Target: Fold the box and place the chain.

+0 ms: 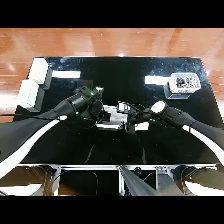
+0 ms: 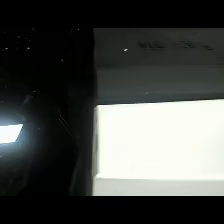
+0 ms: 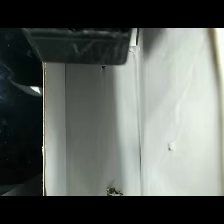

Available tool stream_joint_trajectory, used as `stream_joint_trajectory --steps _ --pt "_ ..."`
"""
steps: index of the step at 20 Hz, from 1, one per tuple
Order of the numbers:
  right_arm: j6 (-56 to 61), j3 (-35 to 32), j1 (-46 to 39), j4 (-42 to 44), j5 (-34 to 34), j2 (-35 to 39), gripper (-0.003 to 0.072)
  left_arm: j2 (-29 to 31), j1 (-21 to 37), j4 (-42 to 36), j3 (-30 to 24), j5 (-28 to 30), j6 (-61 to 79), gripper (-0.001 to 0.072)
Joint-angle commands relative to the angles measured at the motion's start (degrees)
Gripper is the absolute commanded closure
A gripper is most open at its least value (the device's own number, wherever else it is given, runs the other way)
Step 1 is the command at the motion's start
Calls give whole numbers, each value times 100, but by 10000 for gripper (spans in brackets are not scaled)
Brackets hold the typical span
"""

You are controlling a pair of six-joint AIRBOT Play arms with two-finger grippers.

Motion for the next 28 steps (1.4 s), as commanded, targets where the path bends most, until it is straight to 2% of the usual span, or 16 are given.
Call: stream_joint_trajectory --steps 1,2,4,5,11,12,14,16,17,18,26,27,28 --pt "-2 2 4 4 -2 0 58 -24 7 -44 4 -52 2 485" --pt "-2 2 4 4 -2 0 58 -24 7 -44 4 -52 2 559" --pt "-2 2 4 4 0 0 58 -24 7 -44 4 -52 2 626" --pt "-2 2 4 4 0 0 58 -24 7 -44 4 -50 22 685" --pt "-2 2 4 4 -2 0 58 -24 7 -48 4 -50 22 684" --pt "-2 2 4 7 0 0 58 -24 7 -76 4 -28 22 668" --pt "-2 0 4 4 0 0 58 -24 7 -179 7 -20 22 447" --pt "0 2 4 7 2 0 59 -20 7 -175 9 20 17 308" --pt "2 0 4 7 2 0 58 -17 7 -173 9 17 17 194" --pt "2 2 4 9 4 0 58 -17 7 -173 9 15 20 120" --pt "17 0 4 7 33 0 58 -17 7 -284 9 -11 42 115" --pt "17 0 4 7 31 0 58 -17 7 -313 9 -28 50 134" --pt "17 2 4 7 31 0 58 -17 7 -326 9 -24 55 300"
